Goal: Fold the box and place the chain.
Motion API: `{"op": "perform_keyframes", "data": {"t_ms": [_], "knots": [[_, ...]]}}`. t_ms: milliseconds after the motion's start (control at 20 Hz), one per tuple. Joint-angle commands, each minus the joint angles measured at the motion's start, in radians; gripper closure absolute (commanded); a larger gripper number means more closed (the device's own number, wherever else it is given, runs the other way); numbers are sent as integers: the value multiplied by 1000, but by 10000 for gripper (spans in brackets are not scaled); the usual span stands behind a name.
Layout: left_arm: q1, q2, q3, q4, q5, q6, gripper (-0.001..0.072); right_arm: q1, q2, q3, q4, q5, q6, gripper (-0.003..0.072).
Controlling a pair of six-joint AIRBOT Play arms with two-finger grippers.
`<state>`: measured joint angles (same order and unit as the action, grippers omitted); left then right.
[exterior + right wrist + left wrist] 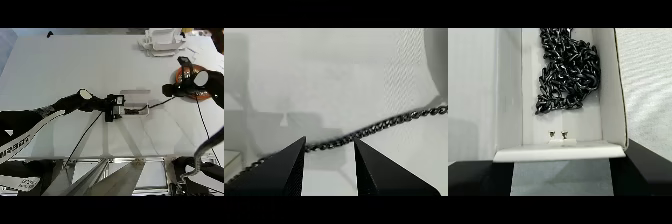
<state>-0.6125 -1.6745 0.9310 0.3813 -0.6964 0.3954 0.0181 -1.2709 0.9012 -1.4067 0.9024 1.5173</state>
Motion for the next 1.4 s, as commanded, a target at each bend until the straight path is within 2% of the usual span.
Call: {"op": "perform_keyframes", "data": {"t_ms": [0,50,150,550,850,1350], "knots": [[0,1,0,0,0,0,627,-7,-76,-15,-12,2,20,346],[0,1,0,0,0,0,627,-6,-84,-21,-12,-1,20,348],[0,1,0,0,0,0,627,-6,-99,-33,-19,-6,26,397],[0,1,0,0,0,0,627,-5,-113,-50,-64,-54,62,406],[0,1,0,0,0,0,627,-5,-113,-50,-64,-61,61,507],[0,1,0,0,0,0,627,43,-113,-50,-135,-42,87,507]]}}
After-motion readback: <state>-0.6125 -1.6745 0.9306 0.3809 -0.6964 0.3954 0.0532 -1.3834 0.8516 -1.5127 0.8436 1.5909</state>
